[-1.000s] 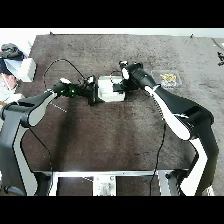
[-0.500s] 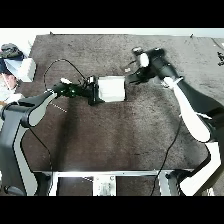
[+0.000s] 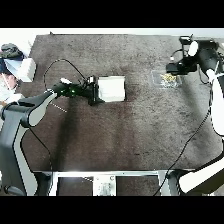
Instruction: Fold the box and place the chain.
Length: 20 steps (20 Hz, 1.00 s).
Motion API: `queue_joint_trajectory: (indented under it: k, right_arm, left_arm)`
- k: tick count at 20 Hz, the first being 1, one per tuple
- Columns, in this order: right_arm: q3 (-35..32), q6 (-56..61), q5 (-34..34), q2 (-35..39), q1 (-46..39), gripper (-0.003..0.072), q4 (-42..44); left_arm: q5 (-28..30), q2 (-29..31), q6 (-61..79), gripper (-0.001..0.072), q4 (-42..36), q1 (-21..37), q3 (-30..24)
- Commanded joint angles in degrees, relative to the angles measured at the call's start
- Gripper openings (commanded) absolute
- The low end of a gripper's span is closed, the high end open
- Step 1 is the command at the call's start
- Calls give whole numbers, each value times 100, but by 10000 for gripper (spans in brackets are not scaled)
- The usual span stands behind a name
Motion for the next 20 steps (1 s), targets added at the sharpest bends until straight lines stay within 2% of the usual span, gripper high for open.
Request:
queue_joint_trajectory:
  k: [1,9,20]
  right_arm:
    - [2,-72,-258,-118,-424,241,57]
    - [2,-212,-258,-671,-496,241,103]
    - [2,-267,-494,-1019,-527,240,317]
  left_arm:
    - [2,-2,2,356,2,4,7]
    - [2,-2,2,356,2,4,7]
    - [4,-2,2,356,2,4,7]
